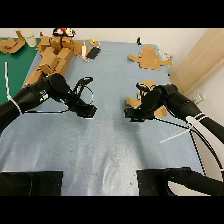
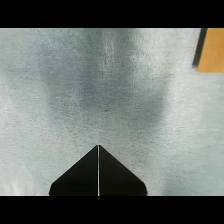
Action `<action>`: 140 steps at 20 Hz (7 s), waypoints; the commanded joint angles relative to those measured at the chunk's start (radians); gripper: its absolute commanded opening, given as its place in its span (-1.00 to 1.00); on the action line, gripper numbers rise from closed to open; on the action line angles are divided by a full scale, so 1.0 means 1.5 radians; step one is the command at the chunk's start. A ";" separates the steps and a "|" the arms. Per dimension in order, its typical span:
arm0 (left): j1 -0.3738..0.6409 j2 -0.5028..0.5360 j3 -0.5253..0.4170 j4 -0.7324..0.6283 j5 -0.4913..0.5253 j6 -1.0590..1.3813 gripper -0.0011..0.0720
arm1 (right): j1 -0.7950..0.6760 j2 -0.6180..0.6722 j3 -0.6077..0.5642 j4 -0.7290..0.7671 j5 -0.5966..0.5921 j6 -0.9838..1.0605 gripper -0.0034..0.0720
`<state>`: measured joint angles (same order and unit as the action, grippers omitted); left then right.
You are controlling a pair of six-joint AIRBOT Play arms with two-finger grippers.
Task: Fold the box.
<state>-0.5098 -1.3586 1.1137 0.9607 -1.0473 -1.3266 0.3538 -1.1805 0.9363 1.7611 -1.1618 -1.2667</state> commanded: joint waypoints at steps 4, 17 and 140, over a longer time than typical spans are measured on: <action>0.000 0.000 0.001 0.000 0.000 0.000 -0.94 | -0.004 0.001 -0.003 -0.001 0.003 0.003 -0.81; -0.001 0.000 0.001 -0.001 0.038 0.001 -0.94 | -0.561 -0.053 0.137 -0.056 0.009 -0.206 0.10; 0.252 -0.167 -0.216 -0.475 -0.164 0.548 -0.33 | -0.111 0.155 -0.453 0.734 0.206 -0.889 -0.92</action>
<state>-0.1310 -1.6077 0.7895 0.2218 -1.2900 -0.5121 0.1860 -0.9474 0.2569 2.8620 -0.8589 -2.6068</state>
